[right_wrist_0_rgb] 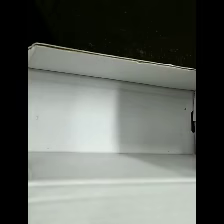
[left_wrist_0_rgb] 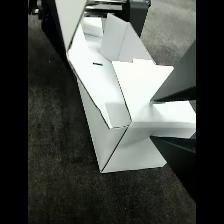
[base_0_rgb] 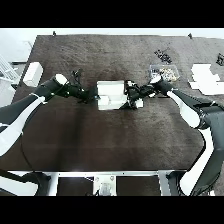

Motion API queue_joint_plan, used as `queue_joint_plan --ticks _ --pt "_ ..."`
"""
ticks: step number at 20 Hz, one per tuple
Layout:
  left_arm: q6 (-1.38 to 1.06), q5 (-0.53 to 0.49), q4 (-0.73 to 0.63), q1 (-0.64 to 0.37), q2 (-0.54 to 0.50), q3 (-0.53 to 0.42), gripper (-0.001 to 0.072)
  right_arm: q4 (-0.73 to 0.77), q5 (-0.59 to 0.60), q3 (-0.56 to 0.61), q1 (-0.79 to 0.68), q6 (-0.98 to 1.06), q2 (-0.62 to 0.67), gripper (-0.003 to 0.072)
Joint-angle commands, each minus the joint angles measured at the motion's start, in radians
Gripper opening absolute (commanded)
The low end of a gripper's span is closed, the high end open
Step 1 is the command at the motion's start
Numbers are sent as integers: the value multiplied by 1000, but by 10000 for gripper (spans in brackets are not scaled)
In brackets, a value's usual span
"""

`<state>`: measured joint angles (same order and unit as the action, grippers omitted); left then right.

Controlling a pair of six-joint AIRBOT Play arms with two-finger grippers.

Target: Fold the box and place the chain.

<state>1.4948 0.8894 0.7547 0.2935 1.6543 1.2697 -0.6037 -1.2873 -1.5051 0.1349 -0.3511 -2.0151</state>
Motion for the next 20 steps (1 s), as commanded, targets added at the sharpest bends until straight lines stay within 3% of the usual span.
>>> queue_joint_plan --ticks 1,8,11,16,20 --pt "111 -14 111 28 0 30 255 0 0 0 -1 0 0 555" --pt "194 -66 212 86 0 34 256 0 0 0 -1 0 0 555" --pt "264 -17 298 98 10 85 256 0 0 0 -1 0 0 555" --pt "315 -24 359 123 19 95 256 0 0 0 -1 0 0 555" --pt "385 55 445 157 56 160 256 0 0 0 -1 0 0 555"
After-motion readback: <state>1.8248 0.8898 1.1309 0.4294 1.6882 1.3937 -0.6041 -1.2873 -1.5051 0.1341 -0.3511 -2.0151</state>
